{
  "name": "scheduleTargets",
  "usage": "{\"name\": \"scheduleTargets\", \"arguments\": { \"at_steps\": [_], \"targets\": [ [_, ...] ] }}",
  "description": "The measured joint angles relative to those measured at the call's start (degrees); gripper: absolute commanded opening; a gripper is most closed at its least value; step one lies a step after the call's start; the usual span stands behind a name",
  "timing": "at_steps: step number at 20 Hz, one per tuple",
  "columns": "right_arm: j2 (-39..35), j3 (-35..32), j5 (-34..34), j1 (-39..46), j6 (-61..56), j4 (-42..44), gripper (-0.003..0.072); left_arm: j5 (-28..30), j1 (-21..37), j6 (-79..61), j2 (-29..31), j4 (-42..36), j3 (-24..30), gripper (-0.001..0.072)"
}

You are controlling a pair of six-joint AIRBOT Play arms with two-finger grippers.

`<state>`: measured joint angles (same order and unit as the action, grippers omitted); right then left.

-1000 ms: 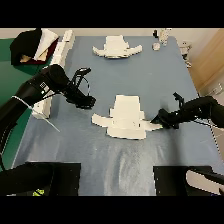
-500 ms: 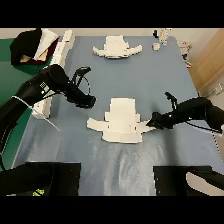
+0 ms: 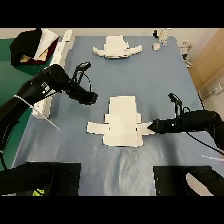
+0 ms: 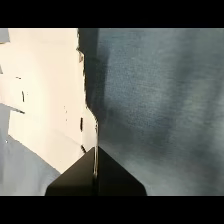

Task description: Fold the box.

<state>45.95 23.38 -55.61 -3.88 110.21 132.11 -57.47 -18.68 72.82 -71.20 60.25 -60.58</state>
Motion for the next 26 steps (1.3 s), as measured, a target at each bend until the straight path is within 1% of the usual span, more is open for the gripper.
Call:
{"name": "scheduleTargets", "arguments": {
  "at_steps": [1,6,9,12,15,19,21,26],
  "targets": [
    [-0.4,-0.6,0.5,0.0,0.2,-0.2,0.0001,-0.6,0.8,-1.8,-0.6,-2.1,0.0,0.0333],
    [-1.4,-1.9,2.4,-1.4,1.7,-0.3,0.0001,-5.5,6.9,-9.9,-5.0,-14.7,0.0,0.0333],
    [-1.4,-2.2,4.9,-5.5,1.9,-0.2,0.0001,-10.3,10.2,-15.9,-8.8,-21.5,0.0,0.0333],
    [-1.3,-2.2,8.3,-9.5,0.6,0.0,0.0001,-13.0,11.9,-20.3,-13.3,-25.9,0.0,0.0332],
    [-1.3,-2.2,10.3,-11.5,-0.7,0.1,0.0001,-14.7,12.5,-22.5,-18.1,-28.1,0.0,0.0332],
    [-1.3,-2.2,11.2,-12.3,-1.5,0.1,0.0001,-16.2,12.3,-27.0,-22.7,-32.5,-0.1,0.0332],
    [-1.3,-2.2,11.4,-12.5,-2.0,0.1,0.0001,-16.5,11.6,-29.5,-24.5,-35.0,-0.5,0.0332],
    [-1.3,-2.2,11.5,-12.6,-2.7,0.1,0.0001,-17.1,9.4,-32.9,-27.7,-37.6,-2.9,0.0331]
  ]
}}
